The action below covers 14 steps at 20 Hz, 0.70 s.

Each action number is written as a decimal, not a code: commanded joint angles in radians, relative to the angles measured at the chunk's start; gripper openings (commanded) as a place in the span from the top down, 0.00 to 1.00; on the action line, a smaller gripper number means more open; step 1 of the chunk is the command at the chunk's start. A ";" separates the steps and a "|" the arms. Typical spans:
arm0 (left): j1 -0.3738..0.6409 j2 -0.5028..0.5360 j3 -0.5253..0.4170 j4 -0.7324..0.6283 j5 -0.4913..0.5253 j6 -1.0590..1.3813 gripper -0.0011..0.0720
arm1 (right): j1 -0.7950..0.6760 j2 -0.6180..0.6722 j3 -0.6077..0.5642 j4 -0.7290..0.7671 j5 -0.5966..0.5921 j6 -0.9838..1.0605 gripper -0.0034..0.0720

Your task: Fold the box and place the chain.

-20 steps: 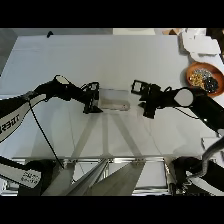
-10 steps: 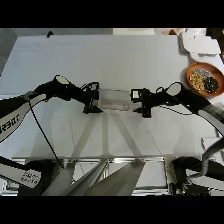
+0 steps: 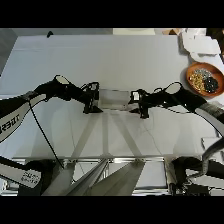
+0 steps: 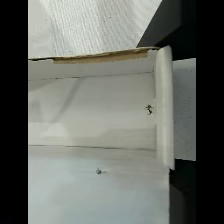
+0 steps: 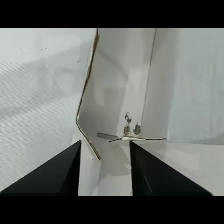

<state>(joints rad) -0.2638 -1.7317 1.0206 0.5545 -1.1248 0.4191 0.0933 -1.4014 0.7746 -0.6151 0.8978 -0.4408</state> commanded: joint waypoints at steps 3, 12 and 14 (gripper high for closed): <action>0.000 0.000 0.000 0.000 -0.001 0.000 0.61 | -0.001 -0.002 0.000 0.011 0.022 -0.013 0.61; 0.000 0.000 0.000 0.000 -0.001 0.000 0.61 | 0.051 -0.002 0.000 0.048 -0.075 -0.013 0.53; 0.000 0.000 0.000 0.000 -0.001 0.000 0.61 | 0.061 -0.002 0.000 0.047 -0.081 -0.013 0.53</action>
<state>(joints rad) -0.2638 -1.7317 1.0206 0.5556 -1.1267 0.4191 0.1368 -1.4021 0.7746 -0.5732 0.8394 -0.4538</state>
